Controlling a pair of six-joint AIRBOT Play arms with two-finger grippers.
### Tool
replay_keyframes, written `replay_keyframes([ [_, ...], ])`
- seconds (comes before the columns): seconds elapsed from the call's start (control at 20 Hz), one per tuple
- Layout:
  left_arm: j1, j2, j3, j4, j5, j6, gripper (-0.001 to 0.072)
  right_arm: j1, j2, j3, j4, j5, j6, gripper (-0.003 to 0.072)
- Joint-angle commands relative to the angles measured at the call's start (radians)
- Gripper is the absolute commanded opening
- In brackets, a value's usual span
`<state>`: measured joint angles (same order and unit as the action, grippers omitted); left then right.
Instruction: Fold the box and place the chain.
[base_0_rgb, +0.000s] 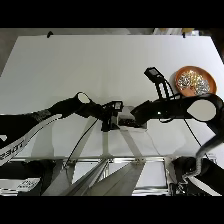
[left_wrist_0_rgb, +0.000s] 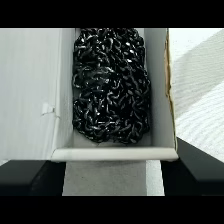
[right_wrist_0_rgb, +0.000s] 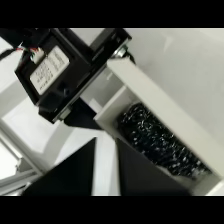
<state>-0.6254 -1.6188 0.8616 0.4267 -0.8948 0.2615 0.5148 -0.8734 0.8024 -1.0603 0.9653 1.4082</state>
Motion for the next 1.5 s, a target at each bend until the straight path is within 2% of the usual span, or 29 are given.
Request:
replay_keyframes([
  [0.0, 0.0, 0.001, 0.001, 0.0, 0.0, 0.0, 0.0273, -0.041, -0.043, 0.096, -0.008, 0.037, -0.122, 0.0241],
  [0.15, 0.0, 0.001, 0.001, 0.0, 0.0, 0.0, 0.0273, -0.107, -0.101, 0.183, -0.008, 0.05, -0.25, 0.0239],
  [0.2, 0.0, 0.001, 0.001, 0.0, 0.0, 0.0, 0.0273, -0.13, -0.131, 0.19, -0.01, 0.051, -0.278, 0.0212],
  [0.35, 0.0, 0.001, 0.001, 0.0, 0.0, 0.0, 0.0273, -0.183, -0.228, 0.19, -0.018, 0.082, -0.414, 0.0031],
  [0.4, 0.0, 0.001, 0.001, 0.0, 0.0, 0.0, 0.0273, -0.191, -0.249, 0.19, -0.019, 0.093, -0.451, 0.0019],
  [0.65, 0.0, 0.001, 0.001, 0.0, 0.0, 0.0, 0.0273, -0.172, -0.297, 0.186, -0.111, 0.097, -0.501, 0.0019],
  [0.85, 0.0, 0.001, 0.001, 0.0, 0.0, 0.0, 0.0273, -0.15, -0.315, 0.149, -0.113, 0.09, -0.502, 0.0019],
  [1.1, 0.0, 0.001, 0.001, 0.0, 0.0, 0.0, 0.0273, -0.08, -0.309, 0.068, -0.113, 0.085, -0.607, 0.0019],
  [1.4, 0.0, 0.001, 0.001, 0.0, 0.0, 0.0, 0.0273, 0.014, -0.209, 0.034, -0.113, 0.085, -0.634, 0.0023],
  [1.45, 0.0, 0.001, 0.001, 0.0, 0.001, 0.0, 0.0273, 0.028, -0.184, 0.027, -0.113, 0.08, -0.653, 0.0063],
])
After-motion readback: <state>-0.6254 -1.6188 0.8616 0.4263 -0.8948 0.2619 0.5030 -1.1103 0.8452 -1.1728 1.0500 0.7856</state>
